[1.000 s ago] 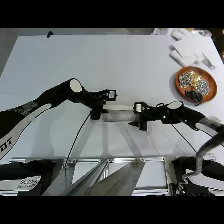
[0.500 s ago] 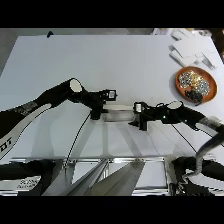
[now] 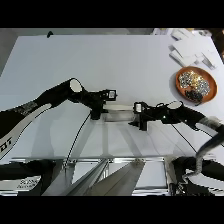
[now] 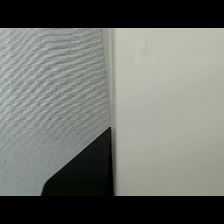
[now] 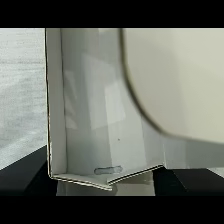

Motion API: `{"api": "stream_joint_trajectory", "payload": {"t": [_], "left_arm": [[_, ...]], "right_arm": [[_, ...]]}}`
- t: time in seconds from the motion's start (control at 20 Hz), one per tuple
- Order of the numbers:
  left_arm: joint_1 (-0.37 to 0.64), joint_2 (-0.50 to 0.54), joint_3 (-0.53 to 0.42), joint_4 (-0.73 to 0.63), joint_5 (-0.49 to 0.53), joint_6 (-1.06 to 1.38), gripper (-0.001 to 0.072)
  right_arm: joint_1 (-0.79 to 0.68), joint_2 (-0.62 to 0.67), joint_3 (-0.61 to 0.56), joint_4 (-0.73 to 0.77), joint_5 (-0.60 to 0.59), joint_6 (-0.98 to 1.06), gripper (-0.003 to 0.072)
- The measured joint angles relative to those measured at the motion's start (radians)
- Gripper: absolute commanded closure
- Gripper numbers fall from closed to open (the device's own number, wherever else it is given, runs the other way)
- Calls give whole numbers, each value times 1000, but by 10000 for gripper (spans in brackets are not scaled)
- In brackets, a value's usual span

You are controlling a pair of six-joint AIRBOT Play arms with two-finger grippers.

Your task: Fold the box and place the chain.

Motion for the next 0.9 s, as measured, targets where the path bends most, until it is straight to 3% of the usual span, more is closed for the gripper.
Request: {"api": "stream_joint_trajectory", "payload": {"t": [0.9], "left_arm": [[0, 0, 0, 0, -18, 0, 695]], "right_arm": [[0, 0, 0, 0, 0, 0, 308]]}}
